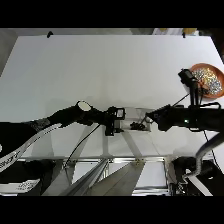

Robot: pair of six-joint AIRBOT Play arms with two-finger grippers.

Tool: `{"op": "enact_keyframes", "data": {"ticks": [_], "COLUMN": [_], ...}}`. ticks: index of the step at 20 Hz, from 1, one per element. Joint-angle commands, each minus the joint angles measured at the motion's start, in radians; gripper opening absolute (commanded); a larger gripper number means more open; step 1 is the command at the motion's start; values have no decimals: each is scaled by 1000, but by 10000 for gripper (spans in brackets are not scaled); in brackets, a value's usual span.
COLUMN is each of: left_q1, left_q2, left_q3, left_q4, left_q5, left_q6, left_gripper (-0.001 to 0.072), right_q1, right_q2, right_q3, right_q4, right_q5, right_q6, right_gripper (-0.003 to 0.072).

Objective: Fold the box and place the chain.

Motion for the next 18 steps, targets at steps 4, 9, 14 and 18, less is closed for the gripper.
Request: {"op": "enact_keyframes", "data": {"ticks": [4,9,14,18], "left_q1": [0,0,0,0], "left_q2": [0,0,0,0], "left_q3": [1,1,1,1], "left_q4": [0,0,0,0], "left_q5": [0,0,0,0], "left_q6": [0,0,0,0], "left_gripper": [233,233,233,232], "right_q1": [2,45,90,89], "right_q2": [-209,-319,-323,-308], "right_q3": [-55,-55,-27,136], "right_q4": [-2,-53,-75,-251], "right_q5": [-57,-55,-1,90], "right_q6": [-126,-125,-105,4], "right_gripper": [19,19,201,106]}}
